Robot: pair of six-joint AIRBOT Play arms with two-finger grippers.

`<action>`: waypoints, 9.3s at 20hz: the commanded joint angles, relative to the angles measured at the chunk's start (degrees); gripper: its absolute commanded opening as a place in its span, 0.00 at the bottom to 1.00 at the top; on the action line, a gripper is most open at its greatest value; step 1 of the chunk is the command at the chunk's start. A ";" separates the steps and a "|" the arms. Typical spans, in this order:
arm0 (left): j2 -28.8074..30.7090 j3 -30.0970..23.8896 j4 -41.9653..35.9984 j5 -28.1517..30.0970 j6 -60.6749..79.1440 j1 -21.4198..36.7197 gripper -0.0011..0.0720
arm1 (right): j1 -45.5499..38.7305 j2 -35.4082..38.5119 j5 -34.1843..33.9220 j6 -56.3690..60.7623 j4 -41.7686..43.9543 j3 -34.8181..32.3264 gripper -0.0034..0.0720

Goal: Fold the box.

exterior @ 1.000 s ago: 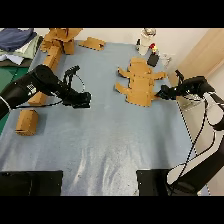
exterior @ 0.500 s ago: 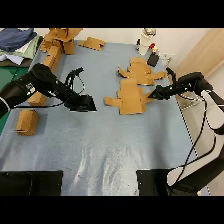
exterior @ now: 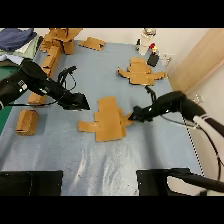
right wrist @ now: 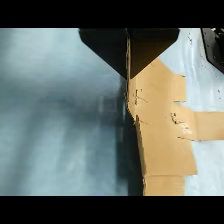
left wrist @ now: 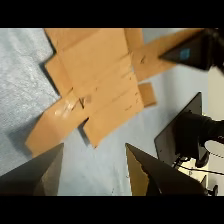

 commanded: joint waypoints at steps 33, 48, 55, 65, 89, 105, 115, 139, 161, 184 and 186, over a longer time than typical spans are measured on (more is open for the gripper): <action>-10.25 -6.82 1.22 -3.23 9.18 6.95 0.81 | 23.34 16.06 17.62 -13.16 2.56 -13.79 0.04; -18.29 -6.91 -14.73 -11.80 26.95 5.97 0.36 | 23.41 16.02 18.25 -10.78 -0.04 -13.79 0.04; -18.34 -6.93 -15.04 -12.85 29.75 5.57 0.07 | 23.41 16.04 19.17 -10.78 -0.02 -13.79 0.05; -13.81 -5.79 -14.78 -5.88 40.59 -0.61 0.03 | 14.62 16.13 14.80 13.68 -28.70 -4.17 0.53; -0.76 -8.20 -1.31 18.47 52.46 -17.92 0.03 | 24.83 16.02 16.37 36.74 -36.92 -15.34 0.05; 0.13 -14.16 -4.83 20.11 54.97 -19.74 0.03 | 24.83 16.13 17.70 37.24 -31.78 -6.86 0.05; 0.11 -14.47 -4.02 19.06 54.29 -22.88 0.03 | 24.83 16.13 22.18 37.27 -31.21 -6.51 0.05; 1.22 -14.99 -3.19 17.99 52.41 -22.86 0.03 | 24.85 17.84 9.88 37.22 -39.43 -6.51 0.05; 0.83 -14.95 -1.29 17.51 55.15 -22.86 0.03 | 27.43 22.80 -1.36 33.42 -35.87 -6.51 0.05; 0.83 -14.95 -1.29 17.55 55.15 -22.86 0.03 | 75.87 22.10 19.08 32.70 -71.82 -20.39 0.83; 0.83 -14.95 -1.29 17.55 55.15 -22.86 0.03 | 75.87 22.08 19.17 32.70 -72.72 -20.39 0.83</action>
